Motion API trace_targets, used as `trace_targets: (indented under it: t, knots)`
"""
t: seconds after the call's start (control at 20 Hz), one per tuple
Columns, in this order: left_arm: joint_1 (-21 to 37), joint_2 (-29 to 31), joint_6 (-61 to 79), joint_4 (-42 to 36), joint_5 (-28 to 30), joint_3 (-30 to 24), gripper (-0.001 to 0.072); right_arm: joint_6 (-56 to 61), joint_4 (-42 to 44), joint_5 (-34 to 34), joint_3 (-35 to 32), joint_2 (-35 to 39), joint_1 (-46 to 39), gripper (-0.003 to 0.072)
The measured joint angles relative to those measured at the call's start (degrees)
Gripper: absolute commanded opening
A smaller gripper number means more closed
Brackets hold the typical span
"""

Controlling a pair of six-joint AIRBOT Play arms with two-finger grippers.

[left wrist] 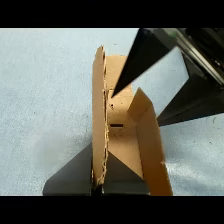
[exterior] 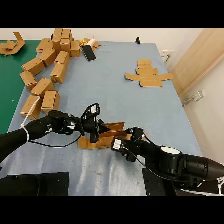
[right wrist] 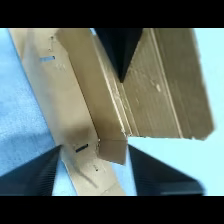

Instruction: Fold the box.

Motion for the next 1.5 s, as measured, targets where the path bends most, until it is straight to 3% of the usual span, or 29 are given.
trace_targets:
  t: [0.3,0.4,0.55,0.7,0.8,1.1,1.5]
  knots:
    - [0.0,0.0,0.0,0.0,0.0,0.0,0.0015,-9.2,8.1,0.7,0.0,0.1,-7.2,0.0720]
    - [0.0,0.0,0.0,0.0,0.0,0.0,0.0015,-21.3,17.0,3.4,0.0,0.1,-12.8,0.0720]
    - [0.0,0.0,0.0,0.0,0.0,0.0,0.0015,-46.6,37.6,5.7,0.2,0.0,-23.0,0.0720]
    - [0.0,0.0,0.0,-0.1,0.1,0.0,0.0015,-68.1,55.2,4.5,1.4,-1.6,-31.8,0.0720]
    - [0.0,0.0,0.0,-0.1,0.1,0.0,0.0015,-77.4,62.3,2.3,3.3,-4.4,-35.6,0.0720]
    - [0.0,0.0,0.0,0.0,0.0,0.0,0.0015,-89.2,71.6,-5.0,8.6,-15.6,-39.5,0.0720]
    - [0.0,0.0,0.0,0.0,0.0,0.0,0.0015,-92.1,74.3,-6.9,9.8,-19.4,-40.0,0.0720]
